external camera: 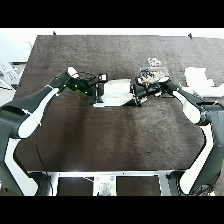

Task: Fold the box and place the chain.

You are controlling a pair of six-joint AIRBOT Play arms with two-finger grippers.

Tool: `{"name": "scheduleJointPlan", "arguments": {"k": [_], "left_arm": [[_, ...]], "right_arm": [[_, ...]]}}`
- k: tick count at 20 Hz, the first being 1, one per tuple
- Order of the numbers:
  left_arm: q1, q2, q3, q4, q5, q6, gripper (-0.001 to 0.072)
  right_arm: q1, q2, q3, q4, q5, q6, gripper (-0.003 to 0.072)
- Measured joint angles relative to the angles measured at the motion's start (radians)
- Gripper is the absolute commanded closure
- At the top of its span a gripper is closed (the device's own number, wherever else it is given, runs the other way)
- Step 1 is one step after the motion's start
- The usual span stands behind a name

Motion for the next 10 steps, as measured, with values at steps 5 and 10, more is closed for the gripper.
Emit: {"name": "scheduleJointPlan", "arguments": {"k": [5,10], "left_arm": [[-0.005,0.0,0.0,0.01,0.016,0.0,0.0274],[-0.006,0.0,0.0,0.01,0.03,0.003,0.0397]], "right_arm": [[0.0,0.0,0.0,0.001,0.0,0.0,0.0118],[0.0,0.0,0.0,0.002,0.0,0.0,0.0118]]}}
